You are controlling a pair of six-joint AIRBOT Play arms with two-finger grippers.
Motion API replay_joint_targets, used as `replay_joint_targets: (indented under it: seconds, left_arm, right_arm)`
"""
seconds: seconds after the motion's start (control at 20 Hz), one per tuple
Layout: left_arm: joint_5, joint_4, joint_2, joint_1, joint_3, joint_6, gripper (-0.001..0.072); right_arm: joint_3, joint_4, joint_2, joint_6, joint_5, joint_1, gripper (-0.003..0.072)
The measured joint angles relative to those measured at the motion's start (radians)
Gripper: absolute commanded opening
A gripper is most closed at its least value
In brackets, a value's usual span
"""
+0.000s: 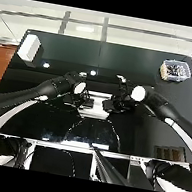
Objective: Fold the box and place the chain.
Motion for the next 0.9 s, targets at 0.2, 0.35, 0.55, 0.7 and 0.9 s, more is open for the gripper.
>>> replay_joint_targets:
  seconds: [0.2,0.35,0.55,0.7,0.9]
  left_arm:
    - [0.001,0.000,0.000,0.000,0.000,0.000,0.0028]
    - [0.002,0.000,0.000,0.000,0.000,0.000,0.0028]
    - [0.002,0.000,0.000,0.000,0.000,0.000,0.0027]
    - [0.002,0.000,0.000,0.000,0.000,-0.001,0.0028]
    - [0.001,-0.003,0.000,0.000,0.000,-0.003,0.0028]
  right_arm:
    - [0.083,-0.149,-0.067,0.147,0.071,0.063,0.0233]
    - [0.127,-0.237,-0.104,0.243,0.117,0.103,0.0233]
    - [0.164,-0.299,-0.137,0.346,0.150,0.143,0.0233]
    - [0.173,-0.330,-0.145,0.408,0.159,0.158,0.0013]
    - [0.178,-0.346,-0.150,0.468,0.164,0.164,0.0012]
